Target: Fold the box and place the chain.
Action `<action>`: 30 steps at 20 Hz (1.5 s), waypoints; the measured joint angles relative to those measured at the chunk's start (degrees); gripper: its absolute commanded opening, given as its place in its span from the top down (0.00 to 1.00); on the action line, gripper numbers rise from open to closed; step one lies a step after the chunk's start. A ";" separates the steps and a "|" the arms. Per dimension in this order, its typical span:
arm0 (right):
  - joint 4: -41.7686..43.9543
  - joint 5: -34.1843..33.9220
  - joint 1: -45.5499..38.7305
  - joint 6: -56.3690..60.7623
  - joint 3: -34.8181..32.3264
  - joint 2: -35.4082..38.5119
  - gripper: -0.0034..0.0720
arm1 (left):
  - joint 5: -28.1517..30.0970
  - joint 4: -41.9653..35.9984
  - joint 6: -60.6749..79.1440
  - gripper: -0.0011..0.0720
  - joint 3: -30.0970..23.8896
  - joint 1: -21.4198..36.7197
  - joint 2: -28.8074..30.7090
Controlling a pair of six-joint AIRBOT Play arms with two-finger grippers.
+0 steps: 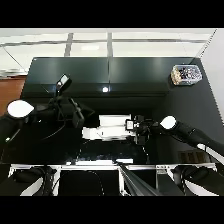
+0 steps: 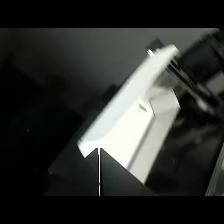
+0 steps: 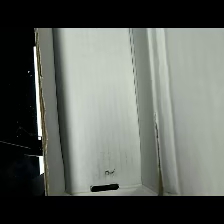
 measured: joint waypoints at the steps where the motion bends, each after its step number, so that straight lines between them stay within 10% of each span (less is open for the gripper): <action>1: 0.00 0.00 0.00 0.00 0.00 0.00 0.65 | -2.10 1.75 3.04 0.94 -0.66 0.09 1.11; 2: 0.00 0.00 0.00 0.00 0.00 0.00 0.65 | -3.39 3.80 6.29 0.76 -1.42 0.07 1.77; 4: 0.00 0.00 0.00 0.00 0.00 0.00 0.65 | -4.63 7.65 12.79 0.00 -2.99 -0.72 2.27; 15: 0.02 0.04 0.00 0.02 0.00 0.00 0.65 | 5.88 16.04 23.50 0.06 -5.66 -12.55 -9.03; 20: 0.04 0.04 0.00 0.00 0.00 0.00 0.65 | 10.58 16.15 21.66 0.61 -5.68 -15.45 -11.65; 30: 0.04 0.04 0.00 0.02 0.00 0.00 0.65 | 14.84 12.02 21.05 0.62 -5.70 -16.41 -12.28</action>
